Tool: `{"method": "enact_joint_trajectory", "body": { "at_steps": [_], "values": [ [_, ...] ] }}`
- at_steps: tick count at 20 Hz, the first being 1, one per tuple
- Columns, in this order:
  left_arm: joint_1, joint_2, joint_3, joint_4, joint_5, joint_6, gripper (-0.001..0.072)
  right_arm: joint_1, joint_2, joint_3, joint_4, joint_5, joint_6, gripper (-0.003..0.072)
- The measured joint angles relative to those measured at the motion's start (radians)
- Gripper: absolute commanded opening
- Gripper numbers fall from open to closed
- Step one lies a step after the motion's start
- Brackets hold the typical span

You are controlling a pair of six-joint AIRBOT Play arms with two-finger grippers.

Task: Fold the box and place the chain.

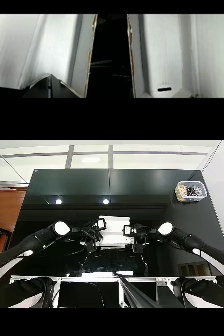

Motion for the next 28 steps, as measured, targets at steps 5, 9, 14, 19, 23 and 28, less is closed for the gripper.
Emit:
{"method": "enact_joint_trajectory", "body": {
  "at_steps": [5,9,14,19,23,28],
  "values": [
    [0.107,0.148,0.031,0.257,-0.080,-0.313,0.0026,0.000,0.000,0.000,0.000,0.000,0.000,0.0317],
    [0.282,0.259,0.027,0.372,-0.150,-0.594,0.0026,0.000,0.000,0.000,0.000,0.000,0.000,0.0317],
    [0.525,0.192,-0.069,0.283,-0.306,-1.020,0.0024,0.000,0.000,0.000,0.000,0.000,0.001,0.0317],
    [0.572,0.003,-0.119,0.042,-0.369,-1.025,0.0023,0.000,0.000,0.000,-0.001,0.000,0.001,0.0317],
    [0.496,-0.106,-0.097,-0.084,-0.368,-0.990,0.0025,0.000,0.000,0.000,-0.001,0.001,0.001,0.0317],
    [0.437,-0.178,-0.007,-0.129,-0.451,-0.861,0.0395,0.000,0.000,0.000,-0.002,0.002,0.001,0.0316]
  ]
}}
